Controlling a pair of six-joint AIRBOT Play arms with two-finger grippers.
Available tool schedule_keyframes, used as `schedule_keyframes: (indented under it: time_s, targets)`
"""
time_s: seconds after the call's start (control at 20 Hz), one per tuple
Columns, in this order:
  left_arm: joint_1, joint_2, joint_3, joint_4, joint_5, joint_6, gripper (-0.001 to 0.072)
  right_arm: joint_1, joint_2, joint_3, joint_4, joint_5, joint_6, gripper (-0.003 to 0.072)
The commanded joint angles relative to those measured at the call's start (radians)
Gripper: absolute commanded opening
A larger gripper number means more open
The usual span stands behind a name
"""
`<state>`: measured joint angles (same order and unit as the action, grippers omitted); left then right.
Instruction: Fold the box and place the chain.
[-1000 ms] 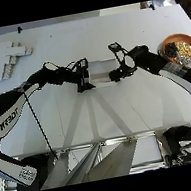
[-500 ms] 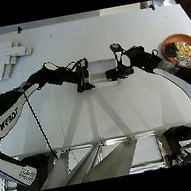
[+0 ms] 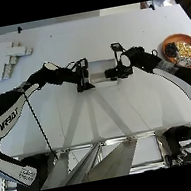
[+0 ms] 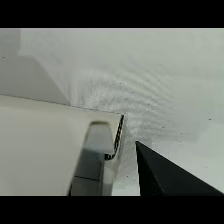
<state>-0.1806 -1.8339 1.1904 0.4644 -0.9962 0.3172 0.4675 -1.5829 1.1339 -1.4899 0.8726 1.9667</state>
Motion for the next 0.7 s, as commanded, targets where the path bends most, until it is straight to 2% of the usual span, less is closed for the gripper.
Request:
schedule_keyframes:
  time_s: [0.0, 0.2, 0.35, 0.5, 0.65]
  targets:
    - [0.000, 0.000, 0.000, -0.004, -0.002, -0.003, 0.0341, 0.001, 0.031, 0.002, -0.012, 0.002, -0.038, 0.0404]
    - [0.000, 0.000, 0.000, -0.003, -0.002, -0.003, 0.0341, -0.006, 0.150, 0.002, -0.086, 0.010, -0.066, 0.0405]
    - [0.000, 0.000, 0.000, -0.003, -0.003, -0.003, 0.0341, -0.067, 0.264, 0.002, -0.113, 0.046, -0.140, 0.0403]
    - [0.000, 0.000, 0.000, -0.003, -0.002, -0.003, 0.0341, -0.222, 0.362, 0.002, -0.195, 0.115, -0.221, 0.0403]
    - [0.000, 0.000, 0.000, -0.003, -0.002, -0.003, 0.0341, -0.458, 0.377, 0.001, -0.207, 0.190, -0.349, 0.0405]
